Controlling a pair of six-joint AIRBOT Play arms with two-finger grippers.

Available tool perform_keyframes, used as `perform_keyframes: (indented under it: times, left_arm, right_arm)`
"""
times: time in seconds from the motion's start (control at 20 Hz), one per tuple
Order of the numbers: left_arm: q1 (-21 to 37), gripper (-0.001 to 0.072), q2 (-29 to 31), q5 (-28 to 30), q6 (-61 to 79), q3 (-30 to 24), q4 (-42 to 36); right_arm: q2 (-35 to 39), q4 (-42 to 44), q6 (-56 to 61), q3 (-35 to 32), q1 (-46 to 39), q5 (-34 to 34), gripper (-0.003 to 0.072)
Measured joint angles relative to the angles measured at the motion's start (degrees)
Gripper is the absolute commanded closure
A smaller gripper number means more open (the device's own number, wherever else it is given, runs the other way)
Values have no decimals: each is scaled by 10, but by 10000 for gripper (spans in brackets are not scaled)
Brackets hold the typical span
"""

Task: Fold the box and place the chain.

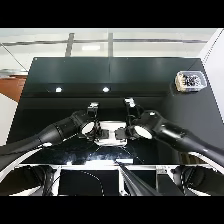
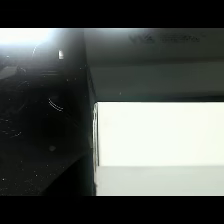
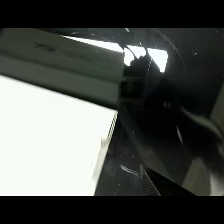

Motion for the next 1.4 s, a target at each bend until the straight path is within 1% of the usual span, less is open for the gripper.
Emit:
perform_keyframes:
  times: [0.15, 0.25, 0.35, 0.4, 0.45, 0.5, 0.6, 0.65, 0.7, 0.75, 0.85, 0.95, 1.05, 1.2, 1.25, 1.3, 1.35, 1.4]
  left_arm:
    - [0, 677, 0, -6, 0, 0, 0]
    - [0, 677, 0, -16, 0, 0, -1]
    - [0, 677, 0, -17, 0, 0, -1]
    - [0, 677, 0, -19, 0, 0, -1]
    - [0, 677, 0, -19, 0, 0, -1]
    - [0, 677, 0, -19, 0, 0, 0]
    - [0, 677, 0, -20, -1, 0, 0]
    - [0, 677, 0, -21, -1, 0, 0]
    - [0, 677, 0, -21, -1, 0, 0]
    - [0, 676, 0, -21, -1, 0, 0]
    - [0, 676, 0, -21, -1, 0, 0]
    - [0, 676, 0, -21, -1, 0, 0]
    - [0, 676, 0, -21, -1, 0, 0]
    - [0, 676, 0, -21, -1, 0, -2]
    - [0, 676, 0, -21, -1, 0, -3]
    - [0, 676, 0, -21, -1, 0, -4]
    - [0, 676, 0, -21, -1, 0, -4]
    - [0, 676, 0, -21, -1, 0, -4]
  right_arm:
    - [84, -51, -19, 0, -1, 34, 123]
    - [143, -123, -26, 0, -7, 62, 123]
    - [188, -215, -33, 0, -31, 91, 123]
    - [203, -258, -37, -1, -54, 100, 122]
    - [213, -291, -46, -3, -88, 101, 99]
    - [218, -315, -50, -8, -126, 92, -31]
    - [216, -337, -61, -16, -226, 49, -33]
    - [207, -336, -65, -18, -286, 15, -32]
    - [195, -324, -75, -19, -341, -26, -31]
    - [175, -293, -90, -16, -400, -72, -31]
    - [118, -209, -122, 12, -499, -144, -30]
    - [40, -121, -151, 65, -574, -172, -25]
    - [-46, -52, -171, 132, -623, -166, -25]
    - [-162, 20, -185, 230, -661, -133, -22]
    - [-197, 38, -184, 261, -668, -122, 43]
    - [-228, 54, -178, 287, -673, -112, 135]
    - [-252, 66, -167, 308, -676, -104, 156]
    - [-275, 76, -151, 326, -679, -99, 153]
